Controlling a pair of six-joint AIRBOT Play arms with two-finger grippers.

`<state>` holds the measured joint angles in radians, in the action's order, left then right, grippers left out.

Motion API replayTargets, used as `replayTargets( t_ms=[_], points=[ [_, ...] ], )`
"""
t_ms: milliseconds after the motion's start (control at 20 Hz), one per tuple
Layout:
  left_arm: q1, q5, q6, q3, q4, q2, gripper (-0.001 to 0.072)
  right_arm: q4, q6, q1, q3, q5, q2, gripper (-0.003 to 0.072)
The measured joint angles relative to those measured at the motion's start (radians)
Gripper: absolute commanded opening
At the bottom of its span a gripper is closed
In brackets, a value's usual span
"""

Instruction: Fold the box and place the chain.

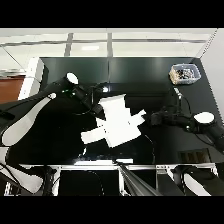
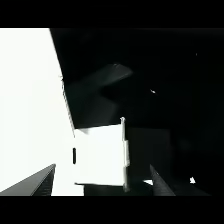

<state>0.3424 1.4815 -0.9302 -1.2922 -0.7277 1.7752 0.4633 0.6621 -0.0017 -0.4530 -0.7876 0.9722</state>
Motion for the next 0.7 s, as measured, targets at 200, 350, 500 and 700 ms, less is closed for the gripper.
replayTargets(
  t_ms=[200,350,500,700],
  points=[
    [0.044,-0.031,0.055,-0.003,-0.06,-0.104,0.002,0.224,0.004,-0.069,-0.164,-0.135,-0.001,0.0671],
    [0.12,-0.23,0.212,0.099,-0.096,-0.248,0.0025,0.356,0.009,-0.103,-0.238,-0.161,-0.001,0.067],
    [0.164,-0.457,0.412,0.189,-0.116,-0.315,0.0025,0.393,0.01,-0.106,-0.266,-0.158,-0.001,0.067],
    [0.188,-0.558,0.632,0.231,-0.124,-0.293,0.0025,0.409,-0.116,-0.057,-0.25,-0.171,0.0,0.067]
  ],
)
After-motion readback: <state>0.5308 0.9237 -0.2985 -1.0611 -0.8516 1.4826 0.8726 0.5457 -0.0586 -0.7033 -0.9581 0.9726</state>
